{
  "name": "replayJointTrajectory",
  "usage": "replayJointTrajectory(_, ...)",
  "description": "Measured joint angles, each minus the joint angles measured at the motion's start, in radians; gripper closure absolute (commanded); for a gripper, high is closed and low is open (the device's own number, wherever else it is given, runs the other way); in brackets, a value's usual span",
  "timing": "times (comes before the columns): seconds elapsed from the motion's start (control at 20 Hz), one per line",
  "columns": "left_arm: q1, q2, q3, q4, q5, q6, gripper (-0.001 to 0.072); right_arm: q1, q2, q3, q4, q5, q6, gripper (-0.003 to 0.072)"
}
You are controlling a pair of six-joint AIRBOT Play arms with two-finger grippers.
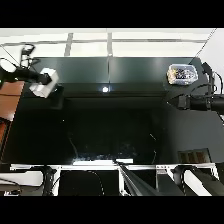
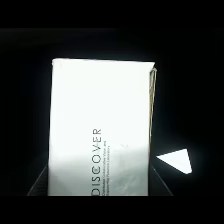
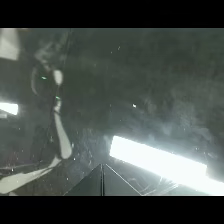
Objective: Fold the box and place the chain.
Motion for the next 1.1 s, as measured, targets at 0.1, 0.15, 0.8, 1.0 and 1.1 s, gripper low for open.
replayJointTrajectory(0.1, 0.063, -0.101, 0.134, 0.010, -0.023, -0.025, 0.0343, 0.017, -0.001, 0.000, 0.002, -0.039, 0.008, 0.0675)
replayJointTrajectory(0.15, 0.082, -0.146, 0.195, 0.017, -0.026, -0.031, 0.0343, 0.025, -0.001, 0.000, 0.003, -0.056, 0.015, 0.0675)
replayJointTrajectory(0.8, 0.112, -0.448, 0.756, 0.051, -0.259, -0.225, 0.0441, 0.047, -0.001, 0.000, 0.005, -0.134, 0.050, 0.0675)
replayJointTrajectory(1.0, 0.112, -0.266, 0.694, 0.057, -0.397, -0.391, 0.0686, 0.089, -0.001, 0.000, -0.003, -0.147, 0.034, 0.0675)
replayJointTrajectory(1.1, 0.098, -0.106, 0.529, -0.043, -0.363, -0.403, 0.0686, 0.134, -0.001, 0.000, -0.039, -0.169, 0.027, 0.0675)
